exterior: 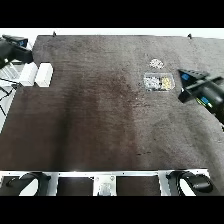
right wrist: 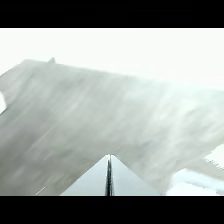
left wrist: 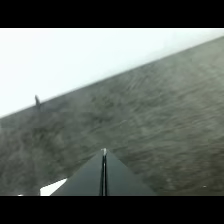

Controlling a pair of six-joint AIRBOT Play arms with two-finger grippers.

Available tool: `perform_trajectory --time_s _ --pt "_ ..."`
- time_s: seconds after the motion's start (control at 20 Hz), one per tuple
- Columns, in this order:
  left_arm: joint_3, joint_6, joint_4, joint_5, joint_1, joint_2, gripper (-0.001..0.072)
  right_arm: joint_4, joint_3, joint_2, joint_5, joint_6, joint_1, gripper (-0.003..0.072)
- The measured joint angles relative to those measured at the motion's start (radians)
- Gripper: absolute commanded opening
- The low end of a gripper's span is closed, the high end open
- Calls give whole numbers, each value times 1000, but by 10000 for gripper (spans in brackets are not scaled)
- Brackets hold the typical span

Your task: Fold the box and place the chain.

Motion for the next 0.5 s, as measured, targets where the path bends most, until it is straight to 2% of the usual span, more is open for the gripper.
perform_trajectory --time_s 0.15,0.3,0.5 --pt "-209 28 -7 77 -124 213 13 -45 -159 172 -149 6 -2 2" --pt "-433 -9 -14 154 -224 410 14 -66 -334 341 -241 9 -2 4" --pt "-669 -68 -17 233 -276 578 19 -74 -518 511 -292 8 -3 5"
